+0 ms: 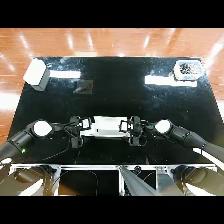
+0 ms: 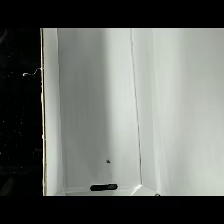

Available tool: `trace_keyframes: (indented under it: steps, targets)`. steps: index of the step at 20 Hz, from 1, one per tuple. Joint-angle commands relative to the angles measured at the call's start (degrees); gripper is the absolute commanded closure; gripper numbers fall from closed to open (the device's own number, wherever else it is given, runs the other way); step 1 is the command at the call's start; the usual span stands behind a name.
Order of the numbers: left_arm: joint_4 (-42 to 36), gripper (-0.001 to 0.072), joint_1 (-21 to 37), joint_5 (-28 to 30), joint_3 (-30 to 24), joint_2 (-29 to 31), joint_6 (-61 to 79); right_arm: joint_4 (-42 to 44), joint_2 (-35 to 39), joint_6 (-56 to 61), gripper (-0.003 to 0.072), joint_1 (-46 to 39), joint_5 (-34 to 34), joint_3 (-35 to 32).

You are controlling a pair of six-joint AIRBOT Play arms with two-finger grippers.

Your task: Fold the box and place the chain.

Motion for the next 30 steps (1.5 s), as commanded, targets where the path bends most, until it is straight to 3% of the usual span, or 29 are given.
trace_keyframes:
  steps: [1,16,22,30]
  targets:
    - [-1.7,0.0062,-0.5,4.4,-0.7,0.4,0.1,0.0,0.0,0.0,0.0156,0.0,0.0,0.0]
    - [-1.9,0.0077,-0.8,7.6,-0.7,-2.4,3.9,0.0,0.0,0.0,0.0156,0.0,0.0,0.0]
    - [-9.0,0.0084,-0.7,7.6,-0.7,-3.8,9.9,0.0,0.0,0.0,0.0156,0.0,0.0,0.0]
    - [-9.5,0.0109,-0.7,7.3,-0.7,-5.4,10.2,0.0,0.0,0.0,0.0156,0.0,0.0,0.0]
